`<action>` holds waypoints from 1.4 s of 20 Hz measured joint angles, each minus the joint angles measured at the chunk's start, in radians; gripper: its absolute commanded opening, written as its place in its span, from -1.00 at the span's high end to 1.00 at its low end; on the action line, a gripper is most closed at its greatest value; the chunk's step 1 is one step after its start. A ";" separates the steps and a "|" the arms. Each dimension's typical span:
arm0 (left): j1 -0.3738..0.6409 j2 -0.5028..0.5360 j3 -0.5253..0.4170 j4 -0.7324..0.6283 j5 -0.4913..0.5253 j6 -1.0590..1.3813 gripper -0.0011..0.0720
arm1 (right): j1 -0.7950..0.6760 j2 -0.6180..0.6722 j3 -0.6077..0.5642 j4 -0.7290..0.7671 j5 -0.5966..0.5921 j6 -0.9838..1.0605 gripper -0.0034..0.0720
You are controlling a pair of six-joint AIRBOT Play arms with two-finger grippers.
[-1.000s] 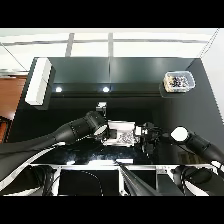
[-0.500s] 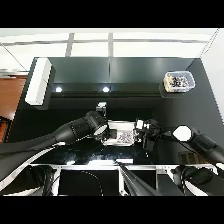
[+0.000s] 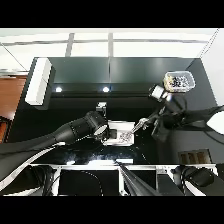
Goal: Fold the box and place the chain.
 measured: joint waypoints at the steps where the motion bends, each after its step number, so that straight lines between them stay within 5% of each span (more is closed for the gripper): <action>1: 0.000 0.000 0.000 0.000 0.000 0.000 0.90 | 0.000 0.003 0.043 0.016 0.028 0.036 0.89; 7: 0.000 0.000 0.000 0.000 0.000 0.000 0.90 | 0.012 -0.006 0.129 0.231 0.065 0.145 0.88; 15: 0.000 0.000 0.000 0.000 0.000 0.000 0.90 | 0.043 -0.083 -0.123 0.342 -0.124 0.172 0.87; 16: 0.000 0.000 0.000 0.000 0.000 0.000 0.90 | 0.044 -0.089 -0.151 0.351 -0.148 0.172 0.83; 18: 0.000 0.000 0.000 0.000 0.000 0.000 0.90 | 0.045 -0.098 -0.190 0.357 -0.174 0.174 0.21; 20: 0.000 0.000 0.000 0.000 0.000 0.000 0.90 | 0.042 -0.101 -0.209 0.360 -0.190 0.177 0.20; 28: 0.000 0.000 0.000 0.000 0.000 0.000 0.90 | -0.222 -0.081 -0.063 0.187 0.048 0.182 0.21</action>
